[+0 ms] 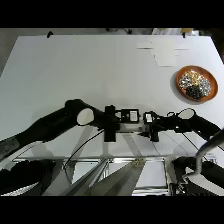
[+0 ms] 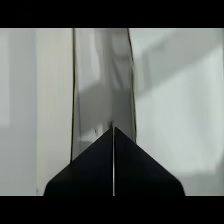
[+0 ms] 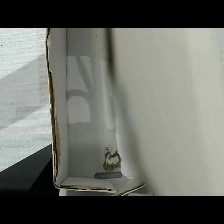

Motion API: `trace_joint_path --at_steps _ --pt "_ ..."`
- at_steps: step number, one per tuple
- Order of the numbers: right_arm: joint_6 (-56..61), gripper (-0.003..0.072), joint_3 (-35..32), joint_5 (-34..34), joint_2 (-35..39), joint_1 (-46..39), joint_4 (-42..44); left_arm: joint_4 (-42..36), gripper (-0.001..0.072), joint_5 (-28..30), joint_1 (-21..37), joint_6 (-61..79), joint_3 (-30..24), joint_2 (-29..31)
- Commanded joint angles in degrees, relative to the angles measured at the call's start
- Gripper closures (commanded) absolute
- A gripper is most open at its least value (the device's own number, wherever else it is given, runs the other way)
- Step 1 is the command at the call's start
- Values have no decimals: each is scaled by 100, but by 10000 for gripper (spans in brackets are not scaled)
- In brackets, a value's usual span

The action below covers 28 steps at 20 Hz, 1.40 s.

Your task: Fold the box and place the chain.

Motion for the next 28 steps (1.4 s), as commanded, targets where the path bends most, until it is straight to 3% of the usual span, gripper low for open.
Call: trace_joint_path --at_steps 1,4,6,15,20,23,26,28 --pt "0 278 2 4 -2 0 0 -321 710 1720 -273 -940 4 -459" --pt "2 278 2 4 -2 0 2 -332 710 2789 -267 -1364 4 -669" --pt "2 278 2 4 -2 0 2 -337 710 3132 -264 -1650 4 -765" --pt "2 278 4 4 -2 0 0 -461 710 2549 61 -2087 0 -1054" --pt "2 278 2 4 -2 0 0 -107 709 1565 422 -2076 0 -459" --pt "2 278 2 4 -2 0 0 518 709 306 560 -2081 0 13" --pt "2 278 2 4 -2 0 0 780 709 -909 560 -2076 -42 87" --pt "2 278 4 4 -2 0 0 748 709 -876 553 -1893 -264 87"
